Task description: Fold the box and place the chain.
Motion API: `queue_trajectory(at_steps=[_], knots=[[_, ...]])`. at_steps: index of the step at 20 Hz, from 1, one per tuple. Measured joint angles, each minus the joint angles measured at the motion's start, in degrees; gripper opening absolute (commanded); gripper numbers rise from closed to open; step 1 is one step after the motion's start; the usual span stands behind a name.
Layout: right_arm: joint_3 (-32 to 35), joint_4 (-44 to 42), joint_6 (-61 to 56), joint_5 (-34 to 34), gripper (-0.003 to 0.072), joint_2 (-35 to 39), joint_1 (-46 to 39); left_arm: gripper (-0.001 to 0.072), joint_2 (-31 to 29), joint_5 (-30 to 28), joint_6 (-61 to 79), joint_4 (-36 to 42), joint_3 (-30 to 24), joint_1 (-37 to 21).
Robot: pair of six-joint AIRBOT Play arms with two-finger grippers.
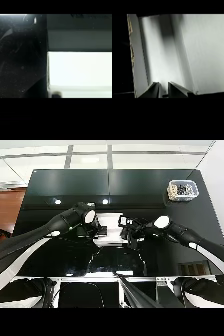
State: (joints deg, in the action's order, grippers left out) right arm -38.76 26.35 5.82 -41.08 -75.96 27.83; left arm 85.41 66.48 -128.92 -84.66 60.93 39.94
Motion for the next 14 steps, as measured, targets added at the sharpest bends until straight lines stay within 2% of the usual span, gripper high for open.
queue_trajectory(at_steps=[1, 2, 3, 5, 6, 7, 9, 11, 14], knots=[[0.0, -1.4, 0.0, 0.1, 0.0384, -0.4, 0.0, 0.0024, 0.0, 0.0, 0.0, 0.0, 0.0, 0.0], [0.0, -2.1, 0.1, 0.5, 0.0317, -0.7, 0.0, 0.0024, 0.0, 0.0, 0.0, 0.0, 0.0, 0.0], [0.0, -2.7, 0.1, 0.9, 0.0156, -0.9, 0.0, 0.0024, 0.0, 0.0, 0.0, 0.0, 0.0, 0.0], [0.0, -3.8, -0.1, 1.2, 0.0392, -1.1, 0.0, 0.0024, 0.0, 0.0, 0.0, 0.1, 0.0, 0.0], [0.0, -4.0, -0.1, 1.3, 0.0184, -1.2, 0.0, 0.0024, 0.0, -0.1, 0.0, 0.1, 0.0, 0.0], [0.0, -4.2, -0.3, 1.4, 0.0008, -1.2, 0.0, 0.0024, 0.0, -0.1, 0.0, 0.1, 0.0, 0.0], [0.0, -4.2, -2.8, 1.0, 0.0008, -0.9, -0.5, 0.0025, 0.0, -0.2, 0.0, 0.1, 0.0, 0.0], [-0.7, -3.5, -10.5, -2.0, 0.0009, 0.7, -2.5, 0.0025, 0.0, -0.3, 0.0, 0.1, 0.0, 0.0], [-4.3, 0.2, -25.1, -14.2, 0.0009, 4.1, -10.4, 0.0025, 0.0, -0.3, 0.0, 0.2, 0.0, 0.0]])
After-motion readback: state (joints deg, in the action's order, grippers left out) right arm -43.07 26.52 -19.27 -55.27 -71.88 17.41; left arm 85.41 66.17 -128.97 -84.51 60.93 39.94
